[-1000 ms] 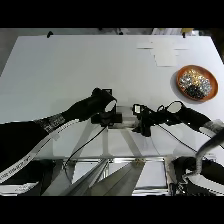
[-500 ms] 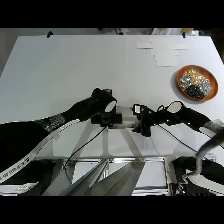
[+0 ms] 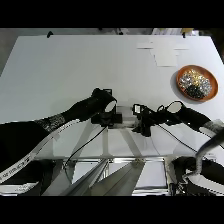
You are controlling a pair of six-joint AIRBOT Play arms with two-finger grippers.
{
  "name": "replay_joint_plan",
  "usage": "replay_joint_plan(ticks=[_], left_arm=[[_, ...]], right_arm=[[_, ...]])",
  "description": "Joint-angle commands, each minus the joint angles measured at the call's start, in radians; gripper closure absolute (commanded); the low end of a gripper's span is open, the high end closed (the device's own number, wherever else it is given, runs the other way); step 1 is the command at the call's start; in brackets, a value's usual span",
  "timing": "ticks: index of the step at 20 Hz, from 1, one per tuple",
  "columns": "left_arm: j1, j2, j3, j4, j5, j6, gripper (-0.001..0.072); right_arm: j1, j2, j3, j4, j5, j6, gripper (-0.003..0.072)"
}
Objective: Fold the box and place the chain.
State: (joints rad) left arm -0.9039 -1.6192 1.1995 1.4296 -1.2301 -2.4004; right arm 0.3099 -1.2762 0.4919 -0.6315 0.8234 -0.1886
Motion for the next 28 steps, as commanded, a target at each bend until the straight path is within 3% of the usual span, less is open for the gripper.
replay_joint_plan(ticks=[1, 2, 3, 7, 12, 13, 15, 16, 19, 21, 23, 26, 28], left_arm=[[0.002, 0.003, 0.0, -0.012, -0.011, 0.0, 0.0479], [0.006, 0.008, 0.0, -0.016, -0.019, 0.006, 0.0343], [0.01, 0.018, 0.0, -0.02, -0.022, 0.033, 0.0291], [0.028, 0.087, 0.0, -0.038, -0.032, 0.158, 0.0292], [0.092, 0.234, 0.0, 0.018, -0.128, 0.367, 0.0288], [0.111, 0.269, 0.0, 0.037, -0.16, 0.416, 0.0261], [0.163, 0.345, -0.001, 0.043, -0.228, 0.593, 0.0055], [0.195, 0.386, -0.003, 0.041, -0.246, 0.73, 0.0011], [0.294, 0.521, -0.074, -0.004, -0.243, 1.101, 0.001], [0.367, 0.608, -0.194, -0.094, -0.167, 1.371, 0.0012], [0.45, 0.662, -0.362, -0.258, -0.003, 1.677, 0.0012], [0.518, 0.619, -0.579, -0.567, 0.252, 2.156, 0.0011], [0.515, 0.534, -0.637, -0.726, 0.347, 2.48, 0.0011]], right_arm=[[0.0, 0.001, 0.0, 0.0, 0.0, 0.0, 0.039], [0.0, 0.001, 0.0, 0.0, 0.0, 0.0, 0.039], [0.0, 0.001, 0.0, 0.0, 0.0, 0.0, 0.039], [0.0, 0.001, 0.0, 0.0, 0.0, 0.0, 0.039], [0.0, 0.001, 0.0, 0.0, 0.0, 0.0, 0.039], [0.0, 0.001, 0.0, 0.0, 0.0, 0.0, 0.039], [0.0, 0.001, 0.0, 0.0, 0.0, 0.0, 0.039], [0.0, 0.001, 0.0, 0.0, 0.0, 0.0, 0.039], [0.0, 0.001, 0.0, 0.0, 0.0, 0.0, 0.039], [0.0, 0.001, 0.0, 0.0, 0.0, 0.0, 0.039], [0.0, 0.001, 0.0, 0.0, 0.0, 0.0, 0.039], [0.0, 0.001, 0.0, 0.0, 0.0, 0.0, 0.039], [0.0, 0.001, 0.0, 0.0, 0.0, 0.0, 0.039]])
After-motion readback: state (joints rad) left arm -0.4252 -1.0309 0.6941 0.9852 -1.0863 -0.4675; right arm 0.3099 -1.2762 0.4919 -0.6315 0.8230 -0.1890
